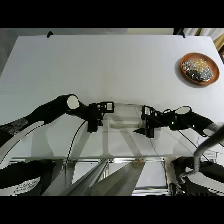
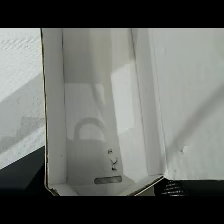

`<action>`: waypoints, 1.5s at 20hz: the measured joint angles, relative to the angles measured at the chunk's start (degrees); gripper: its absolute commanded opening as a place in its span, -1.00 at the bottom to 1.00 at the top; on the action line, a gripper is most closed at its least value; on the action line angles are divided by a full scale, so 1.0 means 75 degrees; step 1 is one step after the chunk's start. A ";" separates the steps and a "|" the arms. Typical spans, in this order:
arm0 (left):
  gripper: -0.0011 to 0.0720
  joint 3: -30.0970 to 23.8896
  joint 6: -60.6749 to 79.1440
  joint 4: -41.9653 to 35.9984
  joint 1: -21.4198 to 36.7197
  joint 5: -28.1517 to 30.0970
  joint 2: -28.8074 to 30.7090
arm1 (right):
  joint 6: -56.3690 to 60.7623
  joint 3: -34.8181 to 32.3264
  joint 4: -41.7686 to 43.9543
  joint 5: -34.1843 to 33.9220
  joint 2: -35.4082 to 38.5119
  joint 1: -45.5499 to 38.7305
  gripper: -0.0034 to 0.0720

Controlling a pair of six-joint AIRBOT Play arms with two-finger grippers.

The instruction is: Fold the box and place the chain.

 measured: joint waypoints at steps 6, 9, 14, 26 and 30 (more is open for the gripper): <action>-0.17 0.0000 0.0801 -0.0195 -0.0152 0.0265 -0.0017 | 0.0000 0.0000 0.0000 0.0000 0.0000 0.0000 -0.05; -0.17 0.0000 0.0979 -0.0251 -0.0157 0.0379 -0.0017 | 0.0000 0.0000 0.0000 0.0003 0.0000 0.0000 -0.05; -0.17 0.0000 0.1472 -0.0469 -0.0169 0.0446 -0.0017 | 0.0000 0.0000 0.0003 0.0003 0.0000 0.0000 -0.05; -0.23 0.0000 0.1813 -0.1084 -0.0402 0.0446 -0.0023 | -0.0006 0.0003 0.0000 0.0003 0.0000 0.0000 -0.05; -0.65 0.0000 0.1830 -0.1247 -0.0484 0.0463 -0.0026 | 0.0000 0.0003 0.0000 0.0003 0.0000 0.0000 -0.05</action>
